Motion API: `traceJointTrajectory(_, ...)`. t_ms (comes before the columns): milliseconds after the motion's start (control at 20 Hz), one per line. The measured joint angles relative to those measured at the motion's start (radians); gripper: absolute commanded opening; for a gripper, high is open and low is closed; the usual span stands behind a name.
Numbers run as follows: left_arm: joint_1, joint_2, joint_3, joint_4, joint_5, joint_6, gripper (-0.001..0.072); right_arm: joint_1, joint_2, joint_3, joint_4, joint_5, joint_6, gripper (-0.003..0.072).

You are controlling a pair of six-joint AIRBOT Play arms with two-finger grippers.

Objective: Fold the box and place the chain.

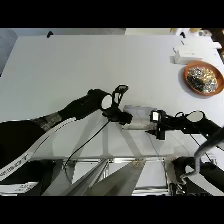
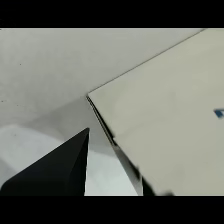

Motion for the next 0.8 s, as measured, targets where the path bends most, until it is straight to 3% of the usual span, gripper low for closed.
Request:
traceJointTrajectory(150, -0.006, -0.062, 0.072, 0.022, -0.079, -0.078, 0.0266, 0.000, 0.000, 0.000, 0.000, 0.000, 0.000, 0.0409)
traceJointTrajectory(800, -0.072, -0.212, 0.285, 0.084, -0.313, -0.312, 0.0263, 0.000, 0.000, 0.000, 0.000, 0.000, 0.000, 0.0409)
